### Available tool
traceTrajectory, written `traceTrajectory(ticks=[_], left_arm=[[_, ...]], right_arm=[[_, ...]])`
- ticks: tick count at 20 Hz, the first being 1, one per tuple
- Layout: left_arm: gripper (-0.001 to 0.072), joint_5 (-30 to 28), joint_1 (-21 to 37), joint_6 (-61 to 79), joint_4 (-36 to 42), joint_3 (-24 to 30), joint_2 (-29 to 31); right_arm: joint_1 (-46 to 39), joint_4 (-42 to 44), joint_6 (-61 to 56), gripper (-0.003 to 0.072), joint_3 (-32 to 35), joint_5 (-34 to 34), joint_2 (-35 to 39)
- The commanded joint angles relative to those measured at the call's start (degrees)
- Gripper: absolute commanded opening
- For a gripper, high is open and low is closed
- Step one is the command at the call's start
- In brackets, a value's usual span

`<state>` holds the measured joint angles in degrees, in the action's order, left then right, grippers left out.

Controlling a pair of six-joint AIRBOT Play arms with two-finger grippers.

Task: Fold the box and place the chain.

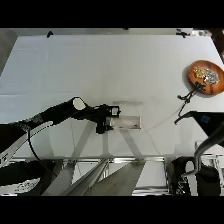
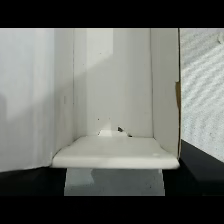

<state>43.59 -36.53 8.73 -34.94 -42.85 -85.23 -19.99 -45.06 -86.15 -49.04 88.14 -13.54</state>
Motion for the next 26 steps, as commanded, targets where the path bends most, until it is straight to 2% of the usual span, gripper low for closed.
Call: traceTrajectory(ticks=[1, 4, 7, 10, 13, 17, 21, 26], left_arm=[[0.0347, 0.0, 0.0, 0.0, 0.0, 0.0, 0.0], [0.0347, 0.0, 0.0, 0.0, 0.0, 0.0, 0.0], [0.0347, 0.0, 0.0, 0.0, 0.0, 0.0, 0.0], [0.0347, 0.0, 0.0, 0.0, 0.0, 0.0, 0.0], [0.0347, 0.0, 0.0, 0.0, 0.0, 0.0, 0.0], [0.0347, 0.0, 0.0, 0.0, 0.0, 0.0, 0.0], [0.0347, 0.0, 0.0, 0.0, 0.0, 0.0, 0.0], [0.0347, 0.0, 0.0, 0.0, 0.0, 0.0, 0.0]], right_arm=[[0.8, 3.3, 3.0, 0.0016, 8.3, -1.9, 2.6], [3.3, 1.1, 9.8, 0.0016, 12.5, -4.0, 2.3], [4.8, 0.3, 18.1, 0.0016, 13.1, -3.7, -1.9], [9.0, 0.4, 26.8, 0.0015, 13.1, -4.4, -10.1], [17.7, -0.6, 34.2, 0.0015, 13.0, -5.9, -20.6], [30.3, -8.9, 33.0, 0.0016, 13.0, -15.1, -29.9], [35.2, -10.6, 32.2, 0.0016, 12.7, -24.5, -31.3], [41.3, -10.6, 29.4, 0.0016, 7.7, -32.5, -34.8]])
